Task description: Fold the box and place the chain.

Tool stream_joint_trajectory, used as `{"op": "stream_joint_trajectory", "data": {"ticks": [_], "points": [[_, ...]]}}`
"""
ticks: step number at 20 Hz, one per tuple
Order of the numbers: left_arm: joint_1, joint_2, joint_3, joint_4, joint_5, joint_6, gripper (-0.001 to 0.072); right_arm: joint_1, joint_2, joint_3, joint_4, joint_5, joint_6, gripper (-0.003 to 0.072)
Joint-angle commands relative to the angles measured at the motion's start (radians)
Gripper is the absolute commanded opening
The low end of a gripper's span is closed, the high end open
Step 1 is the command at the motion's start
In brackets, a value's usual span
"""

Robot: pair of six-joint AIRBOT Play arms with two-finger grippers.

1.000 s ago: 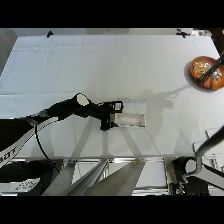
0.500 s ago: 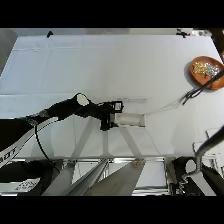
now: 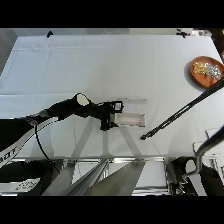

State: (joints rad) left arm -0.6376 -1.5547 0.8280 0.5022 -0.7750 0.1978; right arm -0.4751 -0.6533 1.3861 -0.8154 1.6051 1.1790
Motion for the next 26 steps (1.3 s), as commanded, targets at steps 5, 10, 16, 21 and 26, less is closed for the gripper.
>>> {"op": "stream_joint_trajectory", "data": {"ticks": [5, 10, 16, 21, 26], "points": [[0.0, 0.001, 0.001, 0.0, 0.0, 0.0, 0.0445, 0.1, 0.092, -0.221, 0.12, -0.117, -0.03, 0.0011], [0.0, 0.001, 0.001, 0.0, 0.0, 0.0, 0.0445, 0.304, 0.092, -0.222, 0.109, -0.156, -0.004, 0.0011], [0.0, 0.001, 0.001, 0.0, 0.0, 0.0, 0.0445, 0.497, 0.092, -0.359, -0.036, -0.227, 0.043, 0.0011], [0.0, 0.001, 0.001, 0.0, 0.0, 0.0, 0.0445, 0.586, 0.091, -0.56, -0.06, -0.426, 0.043, 0.0011], [0.0, 0.001, 0.001, 0.0, 0.0, 0.0, 0.0445, 0.719, 0.029, -0.601, -0.06, -0.513, 0.043, 0.0011]]}}
